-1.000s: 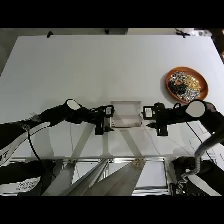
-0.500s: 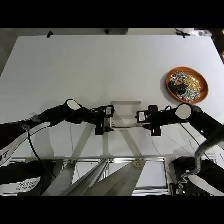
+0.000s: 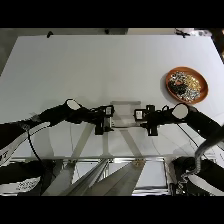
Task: Fold the box and place the chain.
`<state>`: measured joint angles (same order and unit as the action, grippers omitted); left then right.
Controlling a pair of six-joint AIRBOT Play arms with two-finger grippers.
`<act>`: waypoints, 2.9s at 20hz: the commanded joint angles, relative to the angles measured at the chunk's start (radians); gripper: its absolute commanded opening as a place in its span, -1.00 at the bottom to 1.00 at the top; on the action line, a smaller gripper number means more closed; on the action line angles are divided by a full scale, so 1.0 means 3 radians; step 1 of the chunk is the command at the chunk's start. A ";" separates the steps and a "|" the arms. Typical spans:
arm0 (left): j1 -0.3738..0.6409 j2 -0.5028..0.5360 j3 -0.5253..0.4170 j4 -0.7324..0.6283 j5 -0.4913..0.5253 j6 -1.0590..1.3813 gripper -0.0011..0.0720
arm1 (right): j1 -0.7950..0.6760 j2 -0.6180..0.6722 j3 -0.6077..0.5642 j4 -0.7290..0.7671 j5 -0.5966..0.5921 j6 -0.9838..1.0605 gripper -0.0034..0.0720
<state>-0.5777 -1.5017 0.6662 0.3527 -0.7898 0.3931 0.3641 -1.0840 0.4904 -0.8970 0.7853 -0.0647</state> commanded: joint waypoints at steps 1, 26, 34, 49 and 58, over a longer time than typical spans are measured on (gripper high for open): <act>0.0003 0.0003 0.0000 -0.0003 0.0003 -0.0003 0.05 | 0.0134 -0.0004 0.0000 0.0111 -0.0081 0.0009 -0.46; 0.0003 0.0003 0.0000 -0.0003 0.0003 -0.0001 0.05 | -0.0898 0.1291 -0.0001 -0.0495 0.0788 0.2440 -0.88; 0.0003 0.0003 0.0000 -0.0003 0.0003 -0.0001 0.05 | -0.1470 0.0668 -0.0092 -0.0787 0.0877 0.3957 -0.88; 0.0003 0.0003 0.0000 -0.0003 0.0003 -0.0001 0.05 | -0.1211 -0.0203 -0.0104 0.0412 0.0895 0.3281 -0.88; 0.0003 0.0003 0.0000 -0.0003 0.0003 -0.0003 0.05 | -0.1212 0.0134 -0.0088 0.0548 0.1205 0.3239 -0.57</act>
<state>-0.5781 -1.5017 0.6662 0.3519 -0.7895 0.3923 -0.0006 -1.0859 0.4622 -0.7475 1.1149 0.9104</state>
